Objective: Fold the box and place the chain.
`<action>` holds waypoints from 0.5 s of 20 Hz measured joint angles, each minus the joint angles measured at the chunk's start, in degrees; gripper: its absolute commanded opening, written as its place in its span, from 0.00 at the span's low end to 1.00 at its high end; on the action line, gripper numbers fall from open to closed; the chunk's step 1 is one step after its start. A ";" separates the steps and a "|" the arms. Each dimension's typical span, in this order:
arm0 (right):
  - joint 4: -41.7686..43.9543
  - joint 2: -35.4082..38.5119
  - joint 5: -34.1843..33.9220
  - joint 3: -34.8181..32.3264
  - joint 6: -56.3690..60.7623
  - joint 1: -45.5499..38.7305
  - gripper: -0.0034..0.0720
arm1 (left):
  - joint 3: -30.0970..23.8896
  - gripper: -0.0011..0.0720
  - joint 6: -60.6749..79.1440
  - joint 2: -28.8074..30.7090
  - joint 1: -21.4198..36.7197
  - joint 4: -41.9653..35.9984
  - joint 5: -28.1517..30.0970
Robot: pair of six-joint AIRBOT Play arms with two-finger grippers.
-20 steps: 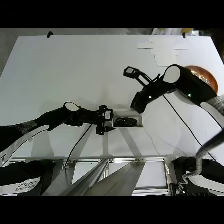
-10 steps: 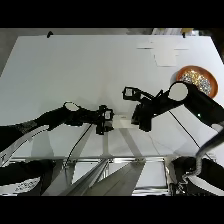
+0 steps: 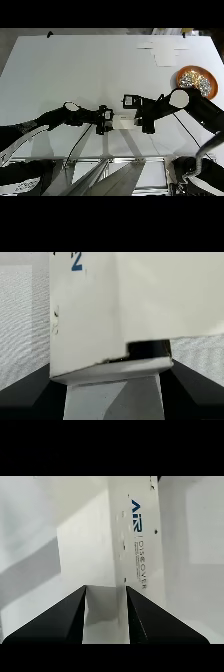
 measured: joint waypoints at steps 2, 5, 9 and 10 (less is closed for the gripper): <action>-0.83 0.37 -0.59 -0.02 -0.02 0.04 0.40 | 0.00 0.11 0.00 0.00 0.02 0.00 0.00; -1.46 0.63 -1.38 -0.07 -0.04 0.04 0.27 | 0.00 0.11 0.00 0.00 0.00 0.00 0.00; -1.81 0.72 -1.77 -0.07 -0.22 0.07 0.28 | 0.00 0.11 0.00 0.00 0.02 0.00 0.00; -1.75 0.76 -1.70 -0.07 -0.22 0.11 0.30 | 0.00 0.11 0.02 0.00 0.00 0.00 0.00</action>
